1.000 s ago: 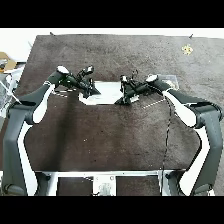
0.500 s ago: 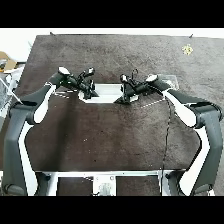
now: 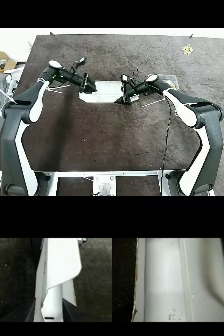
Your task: Fold the box and place the chain.
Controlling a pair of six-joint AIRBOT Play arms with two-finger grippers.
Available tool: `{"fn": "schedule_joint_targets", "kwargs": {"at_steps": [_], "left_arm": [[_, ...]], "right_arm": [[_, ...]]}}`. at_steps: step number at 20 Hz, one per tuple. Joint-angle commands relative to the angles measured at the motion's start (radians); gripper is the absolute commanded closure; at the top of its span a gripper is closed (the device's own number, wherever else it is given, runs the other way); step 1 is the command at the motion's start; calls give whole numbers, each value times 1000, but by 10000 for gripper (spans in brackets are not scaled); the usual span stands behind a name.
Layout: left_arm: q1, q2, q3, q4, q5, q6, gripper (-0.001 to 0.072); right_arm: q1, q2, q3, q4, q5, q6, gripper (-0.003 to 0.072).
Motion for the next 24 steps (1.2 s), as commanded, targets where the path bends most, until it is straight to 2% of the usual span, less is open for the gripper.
{"fn": "schedule_joint_targets", "kwargs": {"at_steps": [1, 3, 5, 6, 7, 11, 18, 24], "left_arm": [[61, 1, 36, -91, -162, -148, 359], [64, 0, 36, -134, -224, -214, 361], [41, 0, 36, -134, -233, -225, 370], [25, 0, 36, -134, -230, -225, 475], [10, 0, 36, -134, -227, -213, 687], [-30, 0, 36, -133, -167, -214, 698], [-30, -2, 36, -103, 122, -302, 698], [-30, -3, -14, -48, 267, -305, 698]], "right_arm": [[1, -1, 0, 0, 2, -1, 292], [1, -1, 0, 0, 2, -1, 291], [1, -1, 0, 0, 2, -1, 292], [1, -1, 0, 0, 3, -1, 292], [1, -1, 0, 0, 3, -1, 292], [1, -1, 0, 0, 3, -1, 291], [1, -1, 0, 0, 3, -1, 292], [1, -1, 0, 0, 3, -1, 292]]}}
